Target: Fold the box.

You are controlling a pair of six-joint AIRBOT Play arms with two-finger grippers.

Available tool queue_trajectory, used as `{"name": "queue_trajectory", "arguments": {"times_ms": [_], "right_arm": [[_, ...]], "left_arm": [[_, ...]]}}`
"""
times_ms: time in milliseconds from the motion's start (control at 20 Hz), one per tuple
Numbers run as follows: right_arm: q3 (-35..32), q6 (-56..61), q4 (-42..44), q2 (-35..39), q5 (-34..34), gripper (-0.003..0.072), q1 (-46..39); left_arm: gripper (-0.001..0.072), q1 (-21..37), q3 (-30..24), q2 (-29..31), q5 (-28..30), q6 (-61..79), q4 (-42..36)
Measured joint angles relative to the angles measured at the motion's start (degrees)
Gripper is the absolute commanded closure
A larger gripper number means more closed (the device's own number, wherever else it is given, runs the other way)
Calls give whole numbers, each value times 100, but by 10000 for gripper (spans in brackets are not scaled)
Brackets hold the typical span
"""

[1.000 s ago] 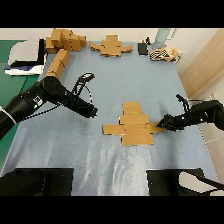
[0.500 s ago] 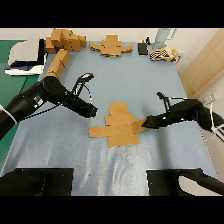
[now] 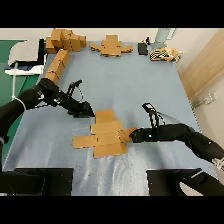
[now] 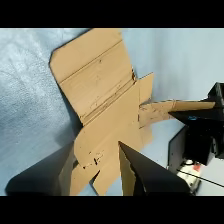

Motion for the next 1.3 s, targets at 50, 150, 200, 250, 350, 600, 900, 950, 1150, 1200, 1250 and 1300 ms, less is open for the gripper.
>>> {"name": "queue_trajectory", "arguments": {"times_ms": [50,150,200,250,350,600,900,950,1150,1200,1250,1300], "right_arm": [[-46,42,-2,81,87,685,118],[-105,136,-39,210,240,685,260],[-120,168,-68,256,289,685,308],[-138,186,-83,291,315,684,343],[-153,223,-129,332,352,684,382],[-166,267,-177,365,382,684,415],[-166,269,-197,369,398,684,422],[-166,269,-199,369,400,684,422],[-166,269,-205,369,417,684,422],[-166,271,-208,369,417,684,422],[-166,271,-210,369,417,684,422],[-168,271,-214,369,417,684,422]], "left_arm": [[282,44,0,-179,-55,26,-50],[282,101,0,-492,-125,50,-87],[282,101,0,-627,-149,66,-129],[282,109,0,-741,-170,76,-162],[283,127,0,-922,-177,212,-317],[284,131,0,-1121,-59,885,-1088],[423,59,4,-1397,-247,1655,-1840],[422,39,11,-1427,-376,1814,-1912],[423,11,17,-1480,-800,2256,-1985],[425,9,22,-1488,-844,2326,-1943],[426,4,22,-1493,-857,2393,-1912],[509,-7,22,-1493,-868,2435,-1908]]}}
